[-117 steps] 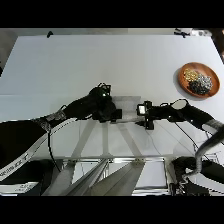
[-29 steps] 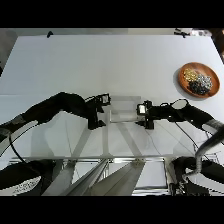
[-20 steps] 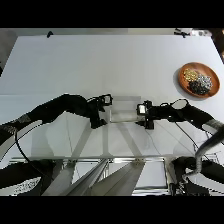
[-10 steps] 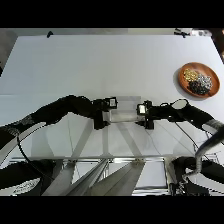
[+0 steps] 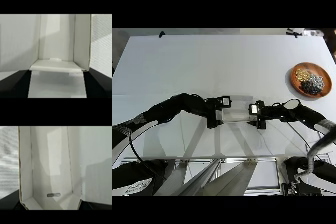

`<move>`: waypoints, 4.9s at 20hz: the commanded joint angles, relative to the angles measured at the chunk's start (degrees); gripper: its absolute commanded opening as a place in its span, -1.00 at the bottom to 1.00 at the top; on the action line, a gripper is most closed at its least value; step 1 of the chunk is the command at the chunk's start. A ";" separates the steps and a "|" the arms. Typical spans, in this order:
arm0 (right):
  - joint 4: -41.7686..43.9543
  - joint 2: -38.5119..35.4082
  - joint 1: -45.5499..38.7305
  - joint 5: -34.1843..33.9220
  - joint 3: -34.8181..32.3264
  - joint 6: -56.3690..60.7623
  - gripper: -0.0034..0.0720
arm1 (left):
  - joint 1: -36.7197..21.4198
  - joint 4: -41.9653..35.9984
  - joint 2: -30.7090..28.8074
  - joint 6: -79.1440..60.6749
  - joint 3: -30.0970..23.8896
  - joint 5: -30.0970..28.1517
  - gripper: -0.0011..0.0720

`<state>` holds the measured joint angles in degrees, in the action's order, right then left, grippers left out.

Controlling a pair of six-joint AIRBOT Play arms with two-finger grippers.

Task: Fold the box and place the chain.

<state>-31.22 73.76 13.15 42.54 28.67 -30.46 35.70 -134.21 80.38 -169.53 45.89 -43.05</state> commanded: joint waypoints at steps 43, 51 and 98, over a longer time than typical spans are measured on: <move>0.00 -0.02 0.00 0.04 0.00 0.00 0.36 | 2.95 -2.23 4.46 0.02 0.07 2.99 0.11; 0.00 0.00 0.00 0.11 0.00 -0.46 0.36 | 2.95 -2.25 4.46 0.02 0.07 2.95 0.11; -7.74 -26.23 0.00 5.05 0.00 29.97 0.92 | 2.95 10.19 1.92 5.42 0.04 2.82 0.11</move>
<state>-44.97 47.77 13.13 49.19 28.62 1.23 38.63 -124.25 82.02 -164.03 45.95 -40.14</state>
